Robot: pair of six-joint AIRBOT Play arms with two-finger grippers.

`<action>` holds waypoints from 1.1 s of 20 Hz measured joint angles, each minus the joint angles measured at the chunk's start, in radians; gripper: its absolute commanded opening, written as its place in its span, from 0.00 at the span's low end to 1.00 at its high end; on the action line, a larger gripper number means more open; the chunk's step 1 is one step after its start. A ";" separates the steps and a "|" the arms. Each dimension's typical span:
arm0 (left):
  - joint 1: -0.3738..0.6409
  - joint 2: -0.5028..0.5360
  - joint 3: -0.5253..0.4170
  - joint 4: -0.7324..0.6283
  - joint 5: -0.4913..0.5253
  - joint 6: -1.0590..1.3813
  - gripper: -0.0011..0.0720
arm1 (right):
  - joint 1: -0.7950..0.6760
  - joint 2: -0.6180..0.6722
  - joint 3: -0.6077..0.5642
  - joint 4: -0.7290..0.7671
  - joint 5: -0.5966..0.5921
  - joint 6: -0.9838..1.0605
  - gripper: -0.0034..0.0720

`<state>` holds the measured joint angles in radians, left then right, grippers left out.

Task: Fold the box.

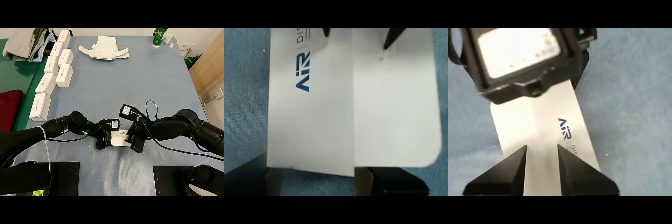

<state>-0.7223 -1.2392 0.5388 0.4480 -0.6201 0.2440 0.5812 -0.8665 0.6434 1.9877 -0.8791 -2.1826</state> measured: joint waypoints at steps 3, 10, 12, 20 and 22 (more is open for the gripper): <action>0.000 0.000 0.000 0.000 0.000 0.000 0.73 | 0.017 0.015 -0.009 -0.065 0.034 -0.032 0.64; 0.000 0.000 0.000 0.000 0.000 0.000 0.73 | 0.048 0.023 -0.014 -0.122 0.060 -0.126 0.84; 0.000 0.000 0.000 0.000 0.000 0.000 0.73 | 0.063 0.023 -0.014 -0.128 0.063 -0.153 0.84; 0.000 0.000 0.000 0.000 0.000 0.000 0.73 | 0.081 -0.032 -0.014 -0.142 0.080 -0.246 0.84; 0.000 0.000 0.000 0.000 0.000 0.000 0.73 | 0.086 -0.046 -0.014 -0.146 0.085 -0.263 0.84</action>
<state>-0.7223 -1.2392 0.5388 0.4484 -0.6201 0.2440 0.6674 -0.9123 0.6289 1.8420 -0.7944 -2.4458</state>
